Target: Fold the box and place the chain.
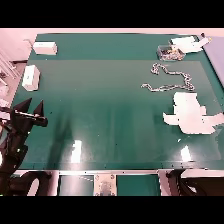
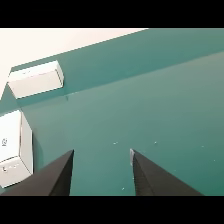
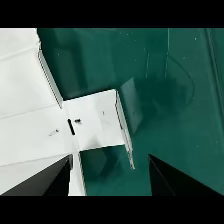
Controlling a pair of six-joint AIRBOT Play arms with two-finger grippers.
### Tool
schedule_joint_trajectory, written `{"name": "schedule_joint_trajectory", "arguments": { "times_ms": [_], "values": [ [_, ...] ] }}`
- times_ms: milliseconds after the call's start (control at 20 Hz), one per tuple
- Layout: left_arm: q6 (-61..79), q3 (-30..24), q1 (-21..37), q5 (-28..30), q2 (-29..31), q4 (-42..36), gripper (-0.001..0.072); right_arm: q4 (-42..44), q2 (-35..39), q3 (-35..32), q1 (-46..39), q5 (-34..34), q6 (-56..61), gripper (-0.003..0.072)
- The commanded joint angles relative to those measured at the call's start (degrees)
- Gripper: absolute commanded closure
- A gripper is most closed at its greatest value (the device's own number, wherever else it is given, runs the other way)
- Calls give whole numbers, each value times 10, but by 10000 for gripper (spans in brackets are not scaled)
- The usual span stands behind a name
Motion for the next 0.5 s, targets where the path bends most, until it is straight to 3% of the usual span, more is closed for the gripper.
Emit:
{"name": "schedule_joint_trajectory", "arguments": {
  "times_ms": [0, 450],
  "values": [
    [0, 0, 0, -9, 0, 0, 290, -12, -56, 57, 11, 43, -37, 113],
    [0, 0, 0, -34, 0, 0, 290, 15, -160, 106, -1, 131, -146, 113]
  ]
}}
